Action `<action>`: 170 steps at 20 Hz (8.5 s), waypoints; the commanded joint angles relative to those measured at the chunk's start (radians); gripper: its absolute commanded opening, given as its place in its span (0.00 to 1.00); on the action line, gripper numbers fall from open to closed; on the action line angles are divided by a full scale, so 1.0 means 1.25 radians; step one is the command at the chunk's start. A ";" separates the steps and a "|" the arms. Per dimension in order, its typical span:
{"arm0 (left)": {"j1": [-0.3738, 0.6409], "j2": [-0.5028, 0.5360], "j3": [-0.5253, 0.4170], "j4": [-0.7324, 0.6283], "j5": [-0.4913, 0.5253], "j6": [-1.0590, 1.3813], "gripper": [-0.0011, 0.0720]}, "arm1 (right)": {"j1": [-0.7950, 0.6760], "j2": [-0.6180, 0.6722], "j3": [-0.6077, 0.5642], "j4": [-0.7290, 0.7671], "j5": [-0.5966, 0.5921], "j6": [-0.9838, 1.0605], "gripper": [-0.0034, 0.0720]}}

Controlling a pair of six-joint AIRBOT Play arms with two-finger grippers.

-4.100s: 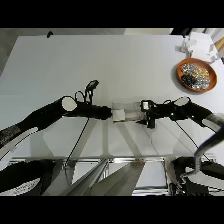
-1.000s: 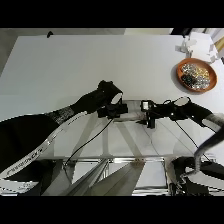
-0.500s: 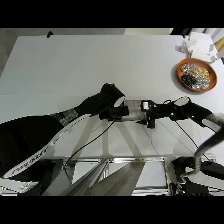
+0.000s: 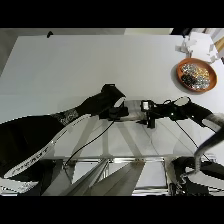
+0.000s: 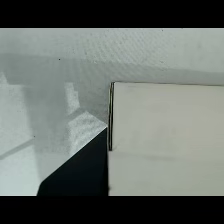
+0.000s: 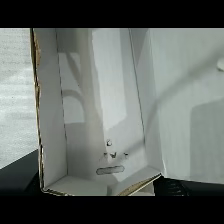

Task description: Fold the box and place the chain.

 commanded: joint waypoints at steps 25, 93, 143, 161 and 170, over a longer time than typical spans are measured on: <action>0.272 0.239 -0.284 -0.305 0.056 1.725 0.94 | 0.000 0.001 0.000 0.000 0.000 0.000 0.59; 0.248 0.124 -0.434 -0.816 0.361 2.222 0.30 | -0.148 0.326 0.000 -0.177 0.127 0.345 0.70; 0.248 0.124 -0.434 -0.816 0.361 2.222 0.30 | 0.110 0.200 0.041 -0.464 -0.004 0.397 0.35; 0.248 0.124 -0.434 -0.816 0.361 2.222 0.30 | 0.111 0.200 0.024 -0.245 -0.023 0.334 0.21; 0.248 0.124 -0.434 -0.816 0.361 2.222 0.30 | 0.113 0.200 0.021 -0.245 -0.023 0.320 0.68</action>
